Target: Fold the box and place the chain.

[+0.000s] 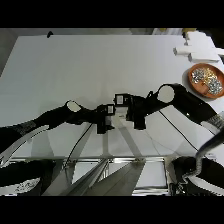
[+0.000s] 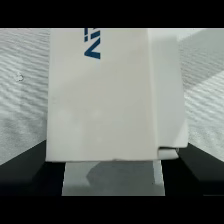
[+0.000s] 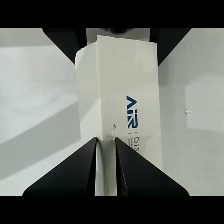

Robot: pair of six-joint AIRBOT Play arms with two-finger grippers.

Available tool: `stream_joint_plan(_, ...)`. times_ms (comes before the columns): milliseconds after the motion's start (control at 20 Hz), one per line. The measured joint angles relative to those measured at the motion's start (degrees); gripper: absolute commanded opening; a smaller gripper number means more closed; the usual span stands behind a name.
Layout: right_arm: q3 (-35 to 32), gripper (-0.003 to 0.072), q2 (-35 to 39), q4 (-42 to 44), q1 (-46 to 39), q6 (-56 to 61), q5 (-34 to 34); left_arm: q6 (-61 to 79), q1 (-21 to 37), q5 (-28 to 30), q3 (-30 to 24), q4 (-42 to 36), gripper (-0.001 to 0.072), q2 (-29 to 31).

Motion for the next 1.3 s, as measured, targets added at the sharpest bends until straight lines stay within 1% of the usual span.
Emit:
stream_joint_plan(1000,-0.52,0.0099,0.15,-1.16,0.02,2.73,-4.17,0.07,0.04,0.24,0.0,-0.02,0.0206,0.0)
stream_joint_plan(1300,-0.66,0.0107,1.88,-2.03,0.0,2.99,-6.71,0.2,0.04,0.2,0.0,0.07,0.0206,0.0)
